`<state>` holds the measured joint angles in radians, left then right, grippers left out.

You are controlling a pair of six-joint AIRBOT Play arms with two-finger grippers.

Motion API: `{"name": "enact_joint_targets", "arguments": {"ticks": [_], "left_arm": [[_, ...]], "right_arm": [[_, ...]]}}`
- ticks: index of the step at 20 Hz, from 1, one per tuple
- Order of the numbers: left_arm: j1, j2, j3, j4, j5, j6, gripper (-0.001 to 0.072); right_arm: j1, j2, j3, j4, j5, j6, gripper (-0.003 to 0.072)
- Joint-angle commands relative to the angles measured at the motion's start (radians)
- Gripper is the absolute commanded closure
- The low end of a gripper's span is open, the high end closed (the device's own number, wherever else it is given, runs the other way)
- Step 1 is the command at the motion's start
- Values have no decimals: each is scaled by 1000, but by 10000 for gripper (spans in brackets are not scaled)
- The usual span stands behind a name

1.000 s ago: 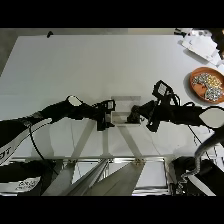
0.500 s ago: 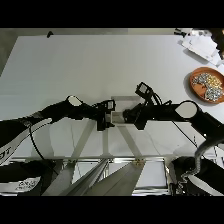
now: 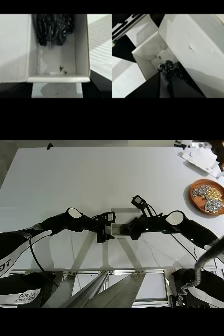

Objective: Fold the box and place the chain.

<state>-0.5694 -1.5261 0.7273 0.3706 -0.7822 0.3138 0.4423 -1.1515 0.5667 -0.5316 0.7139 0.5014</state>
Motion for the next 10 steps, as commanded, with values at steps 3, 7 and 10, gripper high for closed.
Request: {"name": "enact_joint_targets", "arguments": {"ticks": [3,7,10], "left_arm": [[0,0,0,0,0,0,367],[0,0,0,0,0,0,367],[0,0,0,0,0,0,367]], "right_arm": [[-13,4,5,47,23,0,490],[-159,111,12,-39,192,0,490],[-325,271,12,-100,278,-23,490]]}}
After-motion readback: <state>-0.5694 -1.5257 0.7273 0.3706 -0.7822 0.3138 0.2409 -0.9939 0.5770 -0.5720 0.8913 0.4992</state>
